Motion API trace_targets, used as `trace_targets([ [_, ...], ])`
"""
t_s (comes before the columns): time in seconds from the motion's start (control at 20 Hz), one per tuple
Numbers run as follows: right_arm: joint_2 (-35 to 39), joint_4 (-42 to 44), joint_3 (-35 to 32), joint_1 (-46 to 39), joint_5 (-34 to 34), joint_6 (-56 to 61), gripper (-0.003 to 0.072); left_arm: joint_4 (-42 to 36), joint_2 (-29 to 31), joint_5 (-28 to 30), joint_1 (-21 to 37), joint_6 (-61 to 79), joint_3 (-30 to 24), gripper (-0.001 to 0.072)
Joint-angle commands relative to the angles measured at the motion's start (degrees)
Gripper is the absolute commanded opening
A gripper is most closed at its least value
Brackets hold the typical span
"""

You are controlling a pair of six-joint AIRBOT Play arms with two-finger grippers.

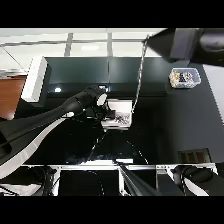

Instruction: Fold the box and place the chain.

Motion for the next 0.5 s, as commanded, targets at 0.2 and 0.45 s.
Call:
trace_targets([
  [0.2,-1.0,3.7,2.7,0.7,-1.2,0.5,0.0018,0.0,0.0,0.1,0.1,0.0,0.0,0.0028],
  [0.45,-3.7,2.8,0.0,0.7,6.6,1.0,0.0018,0.0,0.0,0.1,0.1,0.0,0.0,0.0028],
])
